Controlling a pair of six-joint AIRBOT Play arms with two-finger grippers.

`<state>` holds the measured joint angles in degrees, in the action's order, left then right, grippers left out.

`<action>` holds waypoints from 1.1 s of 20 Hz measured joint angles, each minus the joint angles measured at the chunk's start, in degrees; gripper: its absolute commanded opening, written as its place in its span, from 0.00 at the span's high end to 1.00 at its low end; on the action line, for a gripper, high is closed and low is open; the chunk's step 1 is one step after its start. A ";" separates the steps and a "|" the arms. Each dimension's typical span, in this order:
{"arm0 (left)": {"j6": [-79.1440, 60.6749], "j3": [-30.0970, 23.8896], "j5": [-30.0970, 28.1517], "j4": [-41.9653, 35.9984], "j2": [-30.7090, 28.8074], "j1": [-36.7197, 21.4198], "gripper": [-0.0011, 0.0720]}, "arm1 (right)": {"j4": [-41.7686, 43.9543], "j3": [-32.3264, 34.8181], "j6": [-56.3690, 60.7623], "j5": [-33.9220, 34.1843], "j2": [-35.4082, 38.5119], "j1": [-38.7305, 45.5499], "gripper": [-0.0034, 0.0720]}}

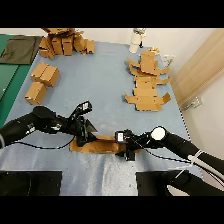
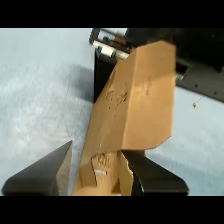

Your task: Fold the box.

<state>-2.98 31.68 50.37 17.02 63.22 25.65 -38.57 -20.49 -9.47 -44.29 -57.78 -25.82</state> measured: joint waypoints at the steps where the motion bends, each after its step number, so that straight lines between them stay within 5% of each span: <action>1: 4.09 0.00 -0.13 3.54 -2.08 0.00 0.51 | 0.00 0.00 0.00 -0.02 0.00 0.00 0.18; 2: 8.41 0.00 0.11 6.60 -4.15 0.00 0.99 | 0.00 0.00 0.00 -0.02 0.00 0.00 0.18; 6: 27.82 0.00 3.82 12.87 -9.55 0.83 0.98 | -0.02 0.00 0.00 -0.07 0.00 0.00 0.18; 10: 40.13 0.68 4.13 12.59 -8.87 3.08 0.97 | -0.04 0.00 0.00 -0.09 0.00 0.00 0.18; 22: 47.91 11.41 -2.47 2.36 12.24 4.11 0.97 | -0.02 -0.02 0.00 -0.09 0.00 0.00 0.18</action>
<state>44.93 43.09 47.90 19.38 75.46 29.76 -38.59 -20.51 -9.47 -44.38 -57.78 -25.82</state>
